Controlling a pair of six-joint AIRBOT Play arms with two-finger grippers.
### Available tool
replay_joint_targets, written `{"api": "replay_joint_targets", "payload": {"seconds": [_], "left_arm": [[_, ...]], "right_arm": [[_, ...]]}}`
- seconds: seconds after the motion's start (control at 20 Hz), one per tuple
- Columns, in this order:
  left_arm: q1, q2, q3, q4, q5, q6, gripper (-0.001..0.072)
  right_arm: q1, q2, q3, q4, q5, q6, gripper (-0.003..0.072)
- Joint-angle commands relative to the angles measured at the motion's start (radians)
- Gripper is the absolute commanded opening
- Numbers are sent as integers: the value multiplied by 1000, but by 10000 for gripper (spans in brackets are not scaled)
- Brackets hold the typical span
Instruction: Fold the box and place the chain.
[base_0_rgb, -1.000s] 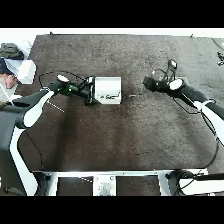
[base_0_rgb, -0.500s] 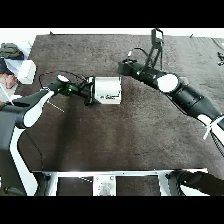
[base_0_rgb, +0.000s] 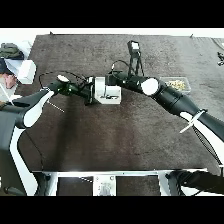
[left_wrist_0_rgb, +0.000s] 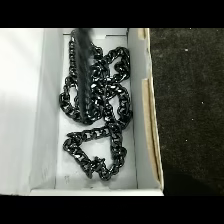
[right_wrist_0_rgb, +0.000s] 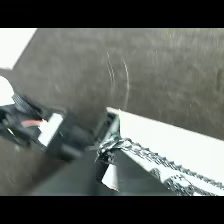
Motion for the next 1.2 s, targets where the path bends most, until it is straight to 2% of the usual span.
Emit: {"api": "replay_joint_targets", "payload": {"seconds": [0.0, 0.15, 0.2, 0.45, 0.6, 0.7, 0.85, 1.15], "left_arm": [[0, 0, 0, 0, 0, 0, 411], [0, 0, 0, 0, 0, 0, 411], [0, 0, 0, 0, 0, 0, 411], [0, 0, 0, 0, 0, 0, 411], [0, 0, 0, 0, 0, 0, 411], [0, 0, 0, 0, 0, 0, 411], [0, 0, 0, 0, 0, 0, 411], [0, 0, 0, 0, 0, 0, 411]], "right_arm": [[-42, -15, 1, -71, 104, 0, 385], [-142, 2, -1, -88, 280, 0, 385], [-177, 15, -18, -107, 299, 0, 385], [-411, 81, -214, -151, 247, 77, 385], [-555, 80, -341, -150, 137, 94, 385], [-624, 69, -381, -146, 80, 113, 386], [-646, -11, -357, -102, 30, 113, 386], [-579, -215, -202, -60, -44, 113, 385]]}}
